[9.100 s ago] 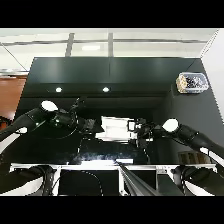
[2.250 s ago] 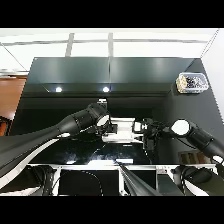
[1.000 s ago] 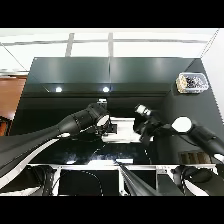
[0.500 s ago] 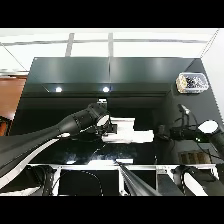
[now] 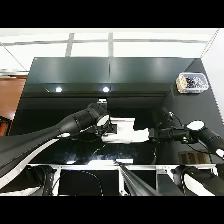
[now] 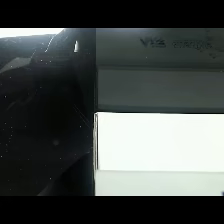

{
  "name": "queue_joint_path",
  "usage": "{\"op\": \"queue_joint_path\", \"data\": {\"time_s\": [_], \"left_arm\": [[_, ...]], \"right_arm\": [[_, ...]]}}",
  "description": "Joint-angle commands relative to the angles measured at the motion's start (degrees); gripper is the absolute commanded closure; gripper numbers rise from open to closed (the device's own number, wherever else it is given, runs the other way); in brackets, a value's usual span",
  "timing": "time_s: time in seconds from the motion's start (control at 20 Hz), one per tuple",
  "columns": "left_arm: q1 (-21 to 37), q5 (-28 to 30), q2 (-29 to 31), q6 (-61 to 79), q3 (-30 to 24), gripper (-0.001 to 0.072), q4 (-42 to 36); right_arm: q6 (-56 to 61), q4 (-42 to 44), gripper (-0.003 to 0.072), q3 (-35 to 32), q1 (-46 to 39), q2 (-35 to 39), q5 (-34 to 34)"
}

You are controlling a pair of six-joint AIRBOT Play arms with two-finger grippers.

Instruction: Fold the box and place the chain.

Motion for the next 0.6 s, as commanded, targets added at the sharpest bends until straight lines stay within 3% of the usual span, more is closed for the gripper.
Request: {"op": "queue_joint_path", "data": {"time_s": [0.0, 0.05, 0.1, 0.15, 0.3, 0.55], "left_arm": [[0.07, 0.02, 0.04, 0.02, 0.07, 0.0683, 0.02], [0.07, 0.02, 0.04, 0.02, 0.07, 0.0682, 0.02], [0.04, 0.02, 0.04, 0.02, 0.07, 0.0683, 0.02], [0.04, 0.02, 0.04, 0.02, 0.07, 0.0683, 0.0], [0.04, -0.02, 0.04, 0.02, 0.07, 0.0683, 0.0], [0.04, -0.13, 0.04, 0.02, 0.07, 0.0683, 0.02]], "right_arm": [[-3.91, 1.7, 0.0674, 2.99, 0.48, -0.68, 4.22], [-3.89, 1.66, 0.0544, 4.35, 0.48, -0.68, 4.68], [-3.89, 1.81, 0.0202, 5.62, 0.52, -0.7, 5.4], [-3.91, 2.25, 0.0045, 6.64, 0.52, -0.68, 6.62], [-2.32, 3.23, 0.0045, 7.37, 2.1, -0.68, 7.23], [2.82, 3.41, 0.0045, 8.26, 11.58, -0.68, 0.26]]}}
